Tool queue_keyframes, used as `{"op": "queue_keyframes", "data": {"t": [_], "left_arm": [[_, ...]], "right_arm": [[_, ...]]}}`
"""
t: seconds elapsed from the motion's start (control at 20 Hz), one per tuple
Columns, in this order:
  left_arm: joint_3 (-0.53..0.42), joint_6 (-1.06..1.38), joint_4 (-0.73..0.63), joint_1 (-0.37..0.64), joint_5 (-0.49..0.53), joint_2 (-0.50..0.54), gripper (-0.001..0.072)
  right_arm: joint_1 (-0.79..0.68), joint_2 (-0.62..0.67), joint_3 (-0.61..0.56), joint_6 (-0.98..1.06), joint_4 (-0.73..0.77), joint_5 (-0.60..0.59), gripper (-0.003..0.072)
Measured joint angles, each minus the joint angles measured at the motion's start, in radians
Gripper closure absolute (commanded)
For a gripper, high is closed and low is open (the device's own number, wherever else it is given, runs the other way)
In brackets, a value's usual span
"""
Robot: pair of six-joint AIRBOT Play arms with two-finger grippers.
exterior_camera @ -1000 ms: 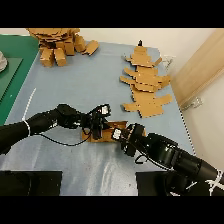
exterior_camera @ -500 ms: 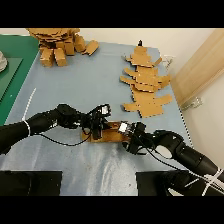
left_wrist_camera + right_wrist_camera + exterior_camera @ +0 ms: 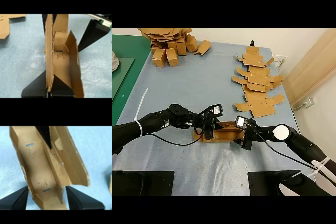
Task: Fold the box.
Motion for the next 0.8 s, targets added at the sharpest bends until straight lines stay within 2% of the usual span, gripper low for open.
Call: {"op": "queue_keyframes", "data": {"t": [0.3, 0.55, 0.8], "left_arm": [[0.0, 0.0, 0.0, 0.0, 0.0, 0.0, 0.0697], [0.0, 0.0, 0.0, 0.0, 0.0, 0.0, 0.0697], [0.0, 0.0, 0.0, 0.0, 0.0, 0.0, 0.0696]], "right_arm": [[-0.119, -0.158, 0.054, -0.206, 0.18, 0.109, -0.0033], [-0.159, -0.238, 0.084, -0.204, 0.185, 0.195, -0.0031], [-0.167, -0.251, 0.09, -0.2, 0.168, 0.211, -0.003]]}}
